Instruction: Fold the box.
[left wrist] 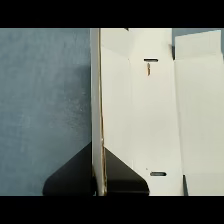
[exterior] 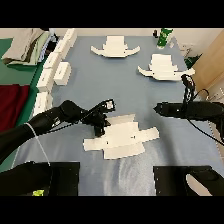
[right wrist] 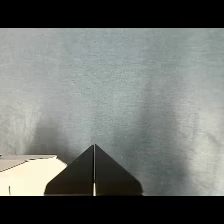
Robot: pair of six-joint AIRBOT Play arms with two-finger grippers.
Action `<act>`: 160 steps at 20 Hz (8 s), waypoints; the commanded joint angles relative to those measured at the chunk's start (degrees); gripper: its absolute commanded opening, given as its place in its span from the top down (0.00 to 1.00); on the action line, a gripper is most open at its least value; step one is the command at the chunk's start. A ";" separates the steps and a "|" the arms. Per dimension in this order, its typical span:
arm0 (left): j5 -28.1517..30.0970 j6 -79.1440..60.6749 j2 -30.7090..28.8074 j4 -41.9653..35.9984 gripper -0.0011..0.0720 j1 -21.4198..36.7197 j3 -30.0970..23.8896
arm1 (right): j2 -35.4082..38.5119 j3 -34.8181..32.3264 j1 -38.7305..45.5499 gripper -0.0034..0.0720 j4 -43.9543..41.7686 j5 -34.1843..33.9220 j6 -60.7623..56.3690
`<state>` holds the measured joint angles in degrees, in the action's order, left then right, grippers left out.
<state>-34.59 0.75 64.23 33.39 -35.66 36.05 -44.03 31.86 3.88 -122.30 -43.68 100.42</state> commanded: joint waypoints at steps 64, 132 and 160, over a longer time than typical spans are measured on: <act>-6.99 0.42 -4.00 0.90 0.97 -3.30 -4.20 | -0.28 -0.15 -0.04 0.95 -1.60 3.34 0.15; -12.55 5.22 1.14 2.21 0.96 -3.89 2.45 | -0.20 -0.15 -0.04 0.95 -2.25 -1.22 1.20; -12.35 5.20 1.14 2.16 0.96 -4.00 2.45 | -4.00 -7.54 -56.85 0.17 33.33 0.76 10.51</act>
<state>-46.98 5.98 65.36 35.55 -39.64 38.52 -45.21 23.73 -51.64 -96.47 -47.75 114.04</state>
